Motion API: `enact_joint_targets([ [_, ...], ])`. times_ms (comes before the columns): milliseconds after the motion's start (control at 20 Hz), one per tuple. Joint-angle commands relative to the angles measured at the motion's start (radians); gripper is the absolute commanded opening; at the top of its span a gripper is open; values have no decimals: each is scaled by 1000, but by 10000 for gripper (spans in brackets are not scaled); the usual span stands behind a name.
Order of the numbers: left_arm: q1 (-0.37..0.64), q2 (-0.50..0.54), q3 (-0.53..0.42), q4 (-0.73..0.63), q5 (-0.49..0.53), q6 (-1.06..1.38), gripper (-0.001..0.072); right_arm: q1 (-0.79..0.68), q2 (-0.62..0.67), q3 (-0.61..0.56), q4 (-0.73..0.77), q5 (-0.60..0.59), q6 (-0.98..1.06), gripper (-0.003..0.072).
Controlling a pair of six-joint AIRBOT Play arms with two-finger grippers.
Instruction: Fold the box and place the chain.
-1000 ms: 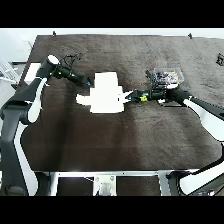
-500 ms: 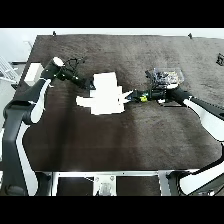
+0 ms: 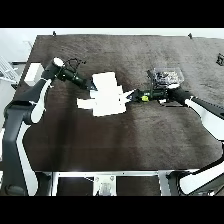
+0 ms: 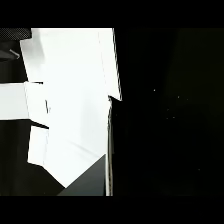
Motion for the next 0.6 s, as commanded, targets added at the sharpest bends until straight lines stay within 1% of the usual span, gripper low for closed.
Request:
enact_joint_targets([
  [0, 1, -1, 0, -39, -22, 11, 480, -6, -1, 1, 3, 2, 0, 10],
  [150, 1, -1, 0, -77, -55, 11, 480, -6, -1, 1, 3, 1, 0, 10],
  [400, 0, -16, -1, -104, -70, 1, 480, -6, -1, 0, 4, 2, 1, 11],
  [450, 0, -23, -1, -115, -66, 0, 480, -6, -1, 0, 4, 2, 1, 10],
  [550, 0, -28, -2, -116, -24, 2, 480, -6, -1, 0, 3, 2, 0, 10],
])
